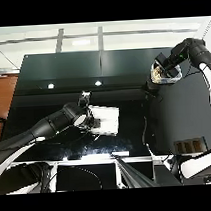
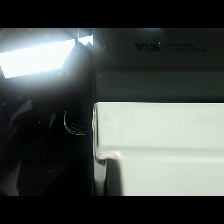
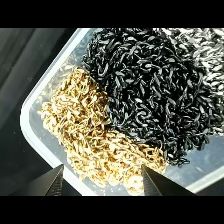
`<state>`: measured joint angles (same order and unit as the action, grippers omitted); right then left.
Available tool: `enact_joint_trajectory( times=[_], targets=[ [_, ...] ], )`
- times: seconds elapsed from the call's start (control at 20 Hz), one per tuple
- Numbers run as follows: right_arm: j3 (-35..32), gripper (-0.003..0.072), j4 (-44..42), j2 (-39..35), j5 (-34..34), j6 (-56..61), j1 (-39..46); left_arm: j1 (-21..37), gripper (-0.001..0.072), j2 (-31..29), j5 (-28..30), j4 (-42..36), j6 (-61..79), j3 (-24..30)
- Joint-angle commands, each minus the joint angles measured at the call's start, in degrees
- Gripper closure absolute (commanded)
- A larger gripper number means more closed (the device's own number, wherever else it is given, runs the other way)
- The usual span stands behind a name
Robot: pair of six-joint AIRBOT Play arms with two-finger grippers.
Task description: Fold the box and place the chain.
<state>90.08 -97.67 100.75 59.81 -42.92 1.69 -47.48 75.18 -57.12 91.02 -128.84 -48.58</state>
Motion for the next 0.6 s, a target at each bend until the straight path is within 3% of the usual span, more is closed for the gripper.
enact_joint_trajectory(
  times=[0.0,0.4,0.5,0.55],
  targets=[
    [0.2,0.0158,-0.46,0.96,-1.4,1.62,0.15,0.0,0.0682,0.02,-0.11,0.0,0.02,-0.02],
    [0.2,0.0161,-2.69,3.61,-4.57,1.86,0.17,0.0,0.0682,0.02,-0.13,0.0,0.02,-0.02],
    [0.2,0.0543,-3.13,3.67,-4.7,-2.93,0.63,0.0,0.0681,0.02,-0.13,0.0,0.02,-0.02],
    [0.22,0.0667,-3.82,3.67,-4.46,-5.42,0.9,0.0,0.0681,0.02,-0.11,0.02,0.02,-0.02]
  ],
)
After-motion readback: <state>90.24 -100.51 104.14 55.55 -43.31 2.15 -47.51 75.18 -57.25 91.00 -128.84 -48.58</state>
